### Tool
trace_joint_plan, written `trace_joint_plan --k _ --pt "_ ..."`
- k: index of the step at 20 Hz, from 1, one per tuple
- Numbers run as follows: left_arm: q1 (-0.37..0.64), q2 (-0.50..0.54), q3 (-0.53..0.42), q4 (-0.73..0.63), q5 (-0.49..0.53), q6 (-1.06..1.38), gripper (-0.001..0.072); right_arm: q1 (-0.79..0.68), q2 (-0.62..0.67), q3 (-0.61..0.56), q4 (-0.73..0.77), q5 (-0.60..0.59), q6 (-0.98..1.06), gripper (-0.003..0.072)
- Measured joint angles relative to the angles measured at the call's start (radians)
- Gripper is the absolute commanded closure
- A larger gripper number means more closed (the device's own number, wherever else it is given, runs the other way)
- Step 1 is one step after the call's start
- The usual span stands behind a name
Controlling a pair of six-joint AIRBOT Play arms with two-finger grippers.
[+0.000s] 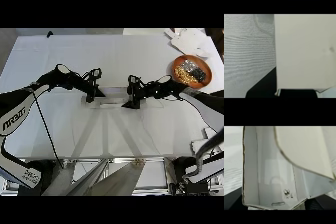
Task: Fold the box and place the chain.
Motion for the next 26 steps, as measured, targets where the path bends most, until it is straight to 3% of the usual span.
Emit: trace_joint_plan --k 26 --pt "0.000 0.000 0.000 0.000 0.000 0.000 0.0701 0.021 0.000 0.003 -0.058 0.009 0.005 0.0006"
